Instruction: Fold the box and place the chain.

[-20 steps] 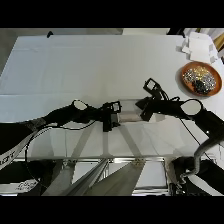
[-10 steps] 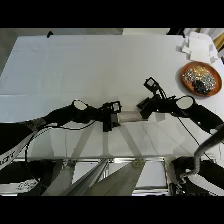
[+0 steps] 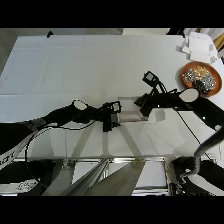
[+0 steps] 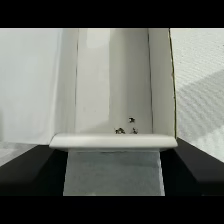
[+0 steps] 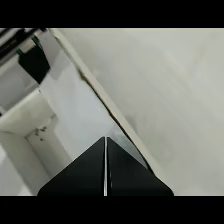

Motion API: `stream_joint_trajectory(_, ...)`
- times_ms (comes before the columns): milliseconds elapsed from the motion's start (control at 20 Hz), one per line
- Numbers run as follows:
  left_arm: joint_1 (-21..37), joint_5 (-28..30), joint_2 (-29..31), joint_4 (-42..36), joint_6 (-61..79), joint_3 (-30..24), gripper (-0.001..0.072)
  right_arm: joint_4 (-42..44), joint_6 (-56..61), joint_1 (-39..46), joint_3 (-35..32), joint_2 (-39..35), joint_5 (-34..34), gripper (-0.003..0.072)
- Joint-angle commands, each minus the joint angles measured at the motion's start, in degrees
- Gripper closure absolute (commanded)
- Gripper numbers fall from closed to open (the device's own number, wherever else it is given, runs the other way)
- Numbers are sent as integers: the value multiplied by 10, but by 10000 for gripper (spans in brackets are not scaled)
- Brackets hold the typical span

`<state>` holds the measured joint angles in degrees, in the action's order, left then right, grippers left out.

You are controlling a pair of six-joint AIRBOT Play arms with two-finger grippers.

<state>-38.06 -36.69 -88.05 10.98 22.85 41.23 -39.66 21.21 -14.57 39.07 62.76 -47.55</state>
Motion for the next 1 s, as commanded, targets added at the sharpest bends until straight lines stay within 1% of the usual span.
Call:
stream_joint_trajectory(0,0,0,0,0,0,0,457,-65,-6,0,29,-41,-110,677)
stream_joint_trajectory(150,0,0,0,0,0,0,457,-203,-7,15,30,-66,-159,677)
stream_joint_trajectory(200,0,0,0,0,0,0,457,-232,-7,28,30,-67,-172,677)
stream_joint_trajectory(250,0,0,0,0,0,0,457,-252,-7,44,29,-67,-175,677)
stream_joint_trajectory(350,0,0,0,0,0,0,457,-259,-14,70,27,-67,-164,675)
stream_joint_trajectory(400,0,0,0,0,0,0,457,-259,-45,79,24,-67,-150,627)
stream_joint_trajectory(450,0,0,0,0,0,0,457,-259,-90,89,18,-66,-136,436)
stream_joint_trajectory(500,0,0,0,0,0,0,457,-258,-130,95,10,-64,-125,290)
stream_joint_trajectory(550,0,0,0,0,0,0,457,-258,-163,97,1,-59,-113,276)
stream_joint_trajectory(600,0,0,0,0,0,0,457,-258,-189,97,-9,-53,-111,290)
stream_joint_trajectory(650,0,0,0,0,0,0,457,-249,-232,97,-23,-48,-106,336)
stream_joint_trajectory(750,0,0,0,0,0,0,457,-208,-318,97,-52,-39,-94,543)
stream_joint_trajectory(850,0,0,0,0,0,0,457,-171,-389,97,-71,-28,-82,544)
stream_joint_trajectory(950,0,0,0,0,0,0,457,-153,-408,97,-72,-14,-74,533)
